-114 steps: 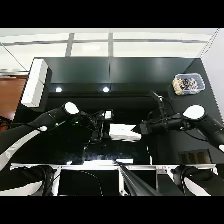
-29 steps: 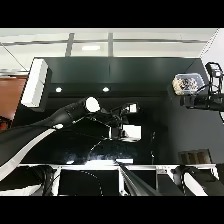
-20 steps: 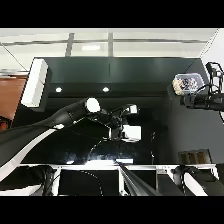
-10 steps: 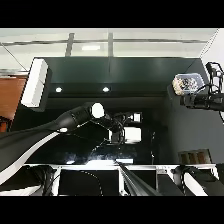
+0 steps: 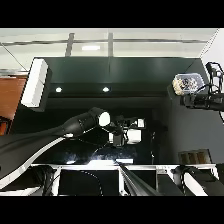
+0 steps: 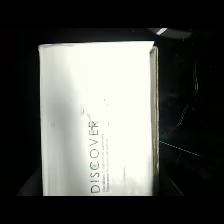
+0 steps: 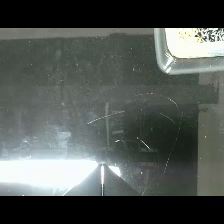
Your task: Fold the box and place the chain.
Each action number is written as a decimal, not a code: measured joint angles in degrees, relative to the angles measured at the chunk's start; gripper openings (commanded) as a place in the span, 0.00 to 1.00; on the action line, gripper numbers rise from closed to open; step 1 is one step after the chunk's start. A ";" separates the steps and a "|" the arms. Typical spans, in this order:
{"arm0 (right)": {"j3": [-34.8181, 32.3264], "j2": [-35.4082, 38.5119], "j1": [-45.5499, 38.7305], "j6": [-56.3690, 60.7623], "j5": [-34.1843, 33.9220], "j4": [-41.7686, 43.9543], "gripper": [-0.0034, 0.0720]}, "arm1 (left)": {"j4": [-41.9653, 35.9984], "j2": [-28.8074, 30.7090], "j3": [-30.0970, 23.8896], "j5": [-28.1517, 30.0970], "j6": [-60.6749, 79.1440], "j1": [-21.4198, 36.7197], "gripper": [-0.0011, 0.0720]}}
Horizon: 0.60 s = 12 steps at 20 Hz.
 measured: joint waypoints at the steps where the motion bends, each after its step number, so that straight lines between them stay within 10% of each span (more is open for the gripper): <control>1: 0.00 0.00 0.00 0.00 0.00 0.00 0.06 | 0.50 0.02 0.00 0.55 -0.98 -0.44 0.50; 7: 0.00 0.00 0.00 0.02 0.26 0.00 0.06 | 4.00 4.04 0.00 -0.76 -9.90 2.01 0.38; 12: 0.00 0.00 0.00 0.02 0.39 0.00 0.06 | 10.75 8.83 -0.31 -12.90 -25.73 15.34 0.32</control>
